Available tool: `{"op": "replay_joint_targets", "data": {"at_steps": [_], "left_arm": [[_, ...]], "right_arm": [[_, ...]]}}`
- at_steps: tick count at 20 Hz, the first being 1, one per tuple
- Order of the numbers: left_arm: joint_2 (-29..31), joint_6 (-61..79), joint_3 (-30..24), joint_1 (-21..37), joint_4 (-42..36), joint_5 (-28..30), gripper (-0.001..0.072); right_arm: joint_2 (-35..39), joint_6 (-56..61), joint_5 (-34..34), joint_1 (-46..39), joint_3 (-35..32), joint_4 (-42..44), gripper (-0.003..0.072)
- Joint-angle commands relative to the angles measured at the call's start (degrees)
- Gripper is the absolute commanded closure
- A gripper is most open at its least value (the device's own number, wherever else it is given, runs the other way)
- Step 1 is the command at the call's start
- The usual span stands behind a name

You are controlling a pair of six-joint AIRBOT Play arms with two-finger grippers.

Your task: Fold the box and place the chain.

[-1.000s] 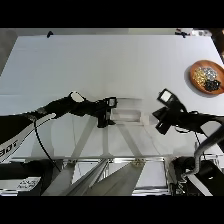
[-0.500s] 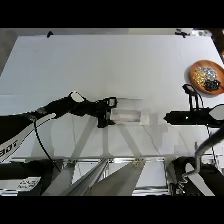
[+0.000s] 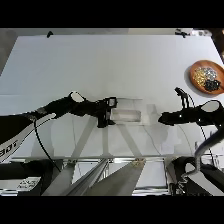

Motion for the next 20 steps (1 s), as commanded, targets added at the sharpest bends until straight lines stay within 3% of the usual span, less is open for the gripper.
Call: {"op": "replay_joint_targets", "data": {"at_steps": [1,7,12,17,20], "left_arm": [[0.0,0.02,-0.02,0.0,0.02,0.0,0.0434],[0.0,0.04,-0.02,-0.02,0.02,0.0,0.0434],[0.0,0.04,-0.02,-0.02,0.02,0.0,0.0434],[0.0,0.04,-0.02,-0.02,0.02,0.02,0.0434],[0.0,0.04,-0.02,-0.02,0.02,0.0,0.0434]], "right_arm": [[-2.03,-3.06,-1.2,0.57,0.0,4.02,0.0681],[-2.62,-2.95,-5.99,5.57,0.0,5.79,0.0681],[-3.67,-0.79,-7.06,5.6,0.0,1.62,0.0682],[-5.31,-3.65,-4.44,8.09,0.0,6.91,0.0681],[-5.31,-10.27,-1.31,10.75,0.0,14.56,0.0679]]}}
